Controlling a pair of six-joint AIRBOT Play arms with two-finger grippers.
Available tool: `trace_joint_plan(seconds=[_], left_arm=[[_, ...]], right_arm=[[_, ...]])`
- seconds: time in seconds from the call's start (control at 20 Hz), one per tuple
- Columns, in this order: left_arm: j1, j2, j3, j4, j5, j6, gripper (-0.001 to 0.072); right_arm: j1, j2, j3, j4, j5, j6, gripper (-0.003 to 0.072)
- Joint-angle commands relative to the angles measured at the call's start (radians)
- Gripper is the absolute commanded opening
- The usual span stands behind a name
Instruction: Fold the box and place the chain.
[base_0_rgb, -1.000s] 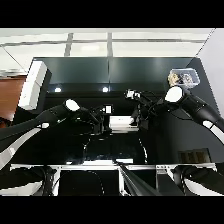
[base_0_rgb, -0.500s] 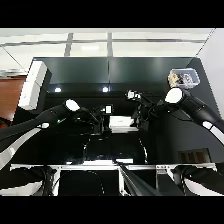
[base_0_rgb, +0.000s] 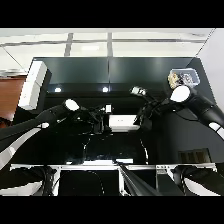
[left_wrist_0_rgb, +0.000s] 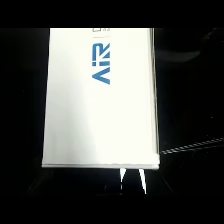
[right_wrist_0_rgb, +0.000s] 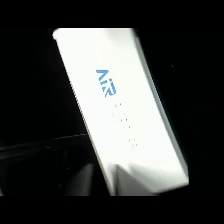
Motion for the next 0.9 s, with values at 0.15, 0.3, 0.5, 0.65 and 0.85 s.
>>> trace_joint_plan(seconds=[0.15, 0.3, 0.5, 0.65, 0.85], left_arm=[[0.0, 0.0, 0.001, 0.003, -0.007, 0.003, 0.0483], [0.0, 0.0, 0.001, 0.003, -0.007, 0.003, 0.0484], [0.0, 0.0, 0.001, 0.003, -0.007, 0.003, 0.0484], [0.0, 0.0, 0.001, 0.003, -0.007, 0.003, 0.0483], [0.0, 0.0, 0.001, 0.003, -0.007, 0.003, 0.0484]], right_arm=[[-0.151, 0.027, -0.113, 0.255, 0.134, 0.257, 0.0012], [-0.136, -0.027, -0.193, 0.511, -0.003, 0.263, 0.0012], [-0.099, -0.116, -0.194, 0.57, -0.091, 0.267, 0.0013], [-0.098, -0.143, -0.194, 0.55, -0.106, 0.267, 0.0013], [-0.098, -0.146, -0.195, 0.411, -0.167, 0.369, 0.0013]])
